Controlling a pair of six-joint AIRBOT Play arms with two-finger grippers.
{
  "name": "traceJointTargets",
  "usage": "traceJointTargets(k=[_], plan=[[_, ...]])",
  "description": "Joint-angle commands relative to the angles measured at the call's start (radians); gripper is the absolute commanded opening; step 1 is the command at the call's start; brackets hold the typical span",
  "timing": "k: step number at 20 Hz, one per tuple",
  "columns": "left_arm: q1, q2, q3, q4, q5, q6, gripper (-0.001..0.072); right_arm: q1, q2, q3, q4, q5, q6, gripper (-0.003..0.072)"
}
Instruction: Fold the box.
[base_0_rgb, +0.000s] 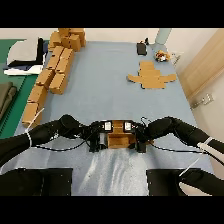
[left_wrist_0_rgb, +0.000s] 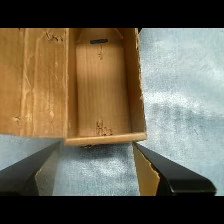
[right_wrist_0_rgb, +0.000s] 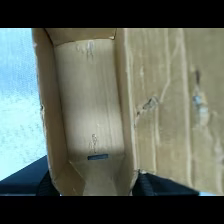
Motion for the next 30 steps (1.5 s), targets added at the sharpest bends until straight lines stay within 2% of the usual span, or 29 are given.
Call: traceJointTargets(k=[1, 10, 20, 26, 30], plan=[[-0.006, -0.004, 0.0, -0.013, 0.004, -0.001, 0.0701, 0.0, 0.0, 0.001, 0.003, 0.001, 0.003, 0.047], [0.034, 0.019, -0.021, 0.032, 0.003, -0.054, 0.0701, 0.0, 0.0, 0.001, 0.003, 0.001, 0.003, 0.047], [-0.021, 0.036, -0.043, -0.01, -0.001, -0.054, 0.0701, 0.0, 0.0, 0.001, 0.003, 0.001, 0.003, 0.0469], [-0.061, 0.025, -0.043, -0.093, 0.104, -0.054, 0.0701, 0.0, 0.0, 0.001, 0.003, 0.001, 0.003, 0.047], [-0.063, 0.005, -0.041, -0.095, 0.11, -0.054, 0.0701, 0.0, 0.0, 0.001, 0.003, 0.001, 0.003, 0.047]])
